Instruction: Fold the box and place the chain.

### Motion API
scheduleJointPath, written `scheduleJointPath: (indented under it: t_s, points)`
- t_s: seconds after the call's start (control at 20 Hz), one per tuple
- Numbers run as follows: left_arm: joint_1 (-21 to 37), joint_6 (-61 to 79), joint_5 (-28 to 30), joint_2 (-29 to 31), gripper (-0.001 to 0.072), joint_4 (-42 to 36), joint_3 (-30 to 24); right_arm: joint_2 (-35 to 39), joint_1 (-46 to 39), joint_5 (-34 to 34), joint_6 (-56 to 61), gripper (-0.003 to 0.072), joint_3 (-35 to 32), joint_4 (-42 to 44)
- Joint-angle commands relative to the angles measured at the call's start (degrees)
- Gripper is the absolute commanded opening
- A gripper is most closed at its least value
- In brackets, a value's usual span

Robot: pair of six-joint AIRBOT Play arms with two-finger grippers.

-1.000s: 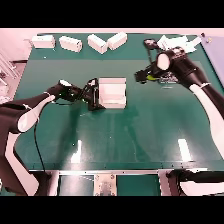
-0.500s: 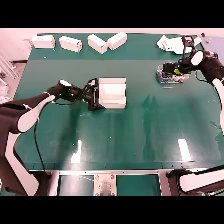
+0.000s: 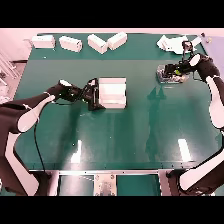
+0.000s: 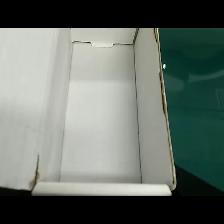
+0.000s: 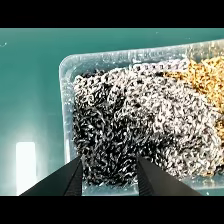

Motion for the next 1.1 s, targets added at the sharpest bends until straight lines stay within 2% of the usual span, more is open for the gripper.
scheduleJointPath:
  t_s: [0.0, 0.15, 0.2, 0.3, 0.35, 0.55, 0.75, 0.95, 1.05]
  points:
    - [0.0, 0.0, 0.0, 0.0, 0.0635, 0.0, 0.0, -2.5, -0.2, 0.0, -0.9, 0.0391, 2.1, -0.2]
    - [0.0, 0.0, 0.0, 0.0, 0.0634, 0.0, 0.0, -4.1, 0.0, 2.7, -0.9, 0.0391, 2.0, 0.0]
    - [0.0, 0.0, 0.0, 0.0, 0.0634, 0.0, 0.0, -4.8, 0.0, 3.4, -1.0, 0.0329, 2.0, -0.2]
    - [0.0, 0.0, 0.0, 0.0, 0.0634, 0.0, 0.0, -5.2, 0.1, 3.8, -1.2, 0.0062, 2.1, -0.3]
    - [0.0, 0.0, 0.0, 0.0, 0.0635, 0.0, 0.0, -5.0, 0.3, 3.9, -2.8, 0.0012, 2.7, -0.3]
    - [0.0, 0.0, 0.0, 0.0, 0.0635, 0.0, 0.0, 0.5, 1.8, 7.5, -2.9, 0.0009, 9.1, -3.1]
    - [0.0, 0.0, 0.0, 0.0, 0.0634, 0.0, 0.0, 14.7, 7.6, 11.7, -2.2, 0.0009, 13.8, -13.9]
    - [0.0, 0.0, 0.0, 0.0, 0.0634, 0.0, 0.0, 31.0, 16.5, 12.6, -2.2, 0.0009, 14.0, -20.8]
    - [0.0, 0.0, 0.0, 0.0, 0.0634, 0.0, 0.0, 36.3, 21.2, 12.5, -2.2, 0.0009, 14.0, -23.3]
